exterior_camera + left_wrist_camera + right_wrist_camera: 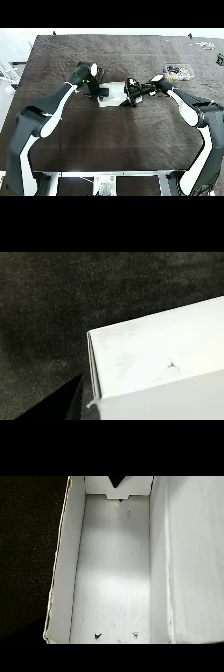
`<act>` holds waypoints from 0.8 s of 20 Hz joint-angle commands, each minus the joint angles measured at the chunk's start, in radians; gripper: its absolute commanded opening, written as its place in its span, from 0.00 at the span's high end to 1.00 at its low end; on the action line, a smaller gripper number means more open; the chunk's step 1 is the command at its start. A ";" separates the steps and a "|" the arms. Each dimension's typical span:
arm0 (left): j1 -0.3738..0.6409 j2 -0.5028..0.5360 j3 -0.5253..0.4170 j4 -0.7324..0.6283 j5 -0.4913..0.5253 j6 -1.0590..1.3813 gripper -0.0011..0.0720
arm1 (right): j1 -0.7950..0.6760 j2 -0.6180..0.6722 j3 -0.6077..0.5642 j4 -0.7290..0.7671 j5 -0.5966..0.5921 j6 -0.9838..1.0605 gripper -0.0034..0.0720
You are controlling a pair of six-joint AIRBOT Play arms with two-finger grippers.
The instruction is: Fold the box and place the chain.
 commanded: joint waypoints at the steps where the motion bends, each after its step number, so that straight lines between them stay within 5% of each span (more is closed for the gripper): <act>1: -0.010 -0.024 0.027 0.023 -0.033 0.007 0.59 | 0.000 0.000 0.000 0.000 0.000 0.000 0.18; 2: -0.010 -0.024 0.027 0.023 -0.035 0.008 0.59 | 0.000 0.000 0.000 0.000 0.000 0.000 0.18; 4: -0.010 -0.024 0.027 0.022 -0.033 0.022 0.93 | 0.000 0.000 0.000 0.000 0.000 0.000 0.18; 11: -0.009 -0.024 0.027 0.019 -0.023 0.034 0.95 | 0.000 0.000 0.000 0.000 0.000 0.000 0.18; 12: -0.009 -0.024 0.027 0.016 -0.020 0.034 0.70 | 0.000 0.000 0.000 0.000 0.000 0.000 0.18; 13: -0.009 -0.024 0.027 0.015 -0.021 0.033 0.29 | 0.000 0.000 0.000 0.000 0.000 0.000 0.18; 14: -0.009 -0.024 0.027 0.014 -0.026 0.034 0.20 | 0.000 0.000 0.000 0.000 0.000 0.000 0.18; 16: -0.009 -0.022 0.028 0.014 -0.031 0.035 0.24 | 0.000 0.000 0.000 0.000 0.000 0.000 0.18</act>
